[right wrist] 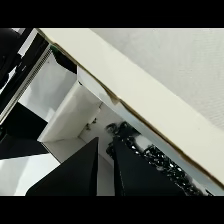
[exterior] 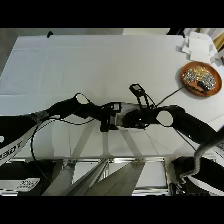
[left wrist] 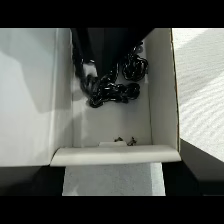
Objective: Fold the box and place the chain.
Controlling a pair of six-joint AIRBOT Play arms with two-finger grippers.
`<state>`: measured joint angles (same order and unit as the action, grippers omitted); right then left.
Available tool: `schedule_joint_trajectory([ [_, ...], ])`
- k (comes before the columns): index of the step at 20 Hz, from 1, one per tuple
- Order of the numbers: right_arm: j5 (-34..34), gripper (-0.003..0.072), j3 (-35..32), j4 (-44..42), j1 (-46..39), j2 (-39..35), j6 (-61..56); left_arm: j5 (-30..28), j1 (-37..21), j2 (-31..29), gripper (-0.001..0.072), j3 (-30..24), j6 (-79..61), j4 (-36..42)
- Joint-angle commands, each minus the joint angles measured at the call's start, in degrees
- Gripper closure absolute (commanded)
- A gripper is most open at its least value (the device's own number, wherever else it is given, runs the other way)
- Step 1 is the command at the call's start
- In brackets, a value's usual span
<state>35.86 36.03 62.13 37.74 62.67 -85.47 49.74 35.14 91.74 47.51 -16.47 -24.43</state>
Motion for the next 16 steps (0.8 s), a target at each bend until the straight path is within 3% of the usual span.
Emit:
schedule_joint_trajectory([
  [1, -0.31, 0.0570, -0.02, -0.07, 0.04, 0.04, 0.02, -0.02, -0.02, -0.04, 0.0319, 0.00, -0.02, -0.02],
  [6, 6.64, 0.0571, 0.33, 2.54, 0.00, -5.33, 0.22, 0.02, -0.02, -0.04, 0.0319, 0.00, -0.02, -0.02],
  [10, 18.51, 0.0572, 1.77, 17.11, -1.40, -15.63, -3.96, 0.00, -0.02, -0.04, 0.0319, 0.00, -0.02, -0.02],
  [13, 24.24, 0.0572, 1.77, 21.66, -9.64, -24.26, -6.25, 0.00, -0.02, -0.04, 0.0319, 0.00, -0.02, -0.02],
  [16, 29.24, 0.0609, 1.77, 24.92, -19.58, -27.78, -5.70, 0.00, -0.02, -0.04, 0.0319, 0.00, -0.02, -0.02],
])
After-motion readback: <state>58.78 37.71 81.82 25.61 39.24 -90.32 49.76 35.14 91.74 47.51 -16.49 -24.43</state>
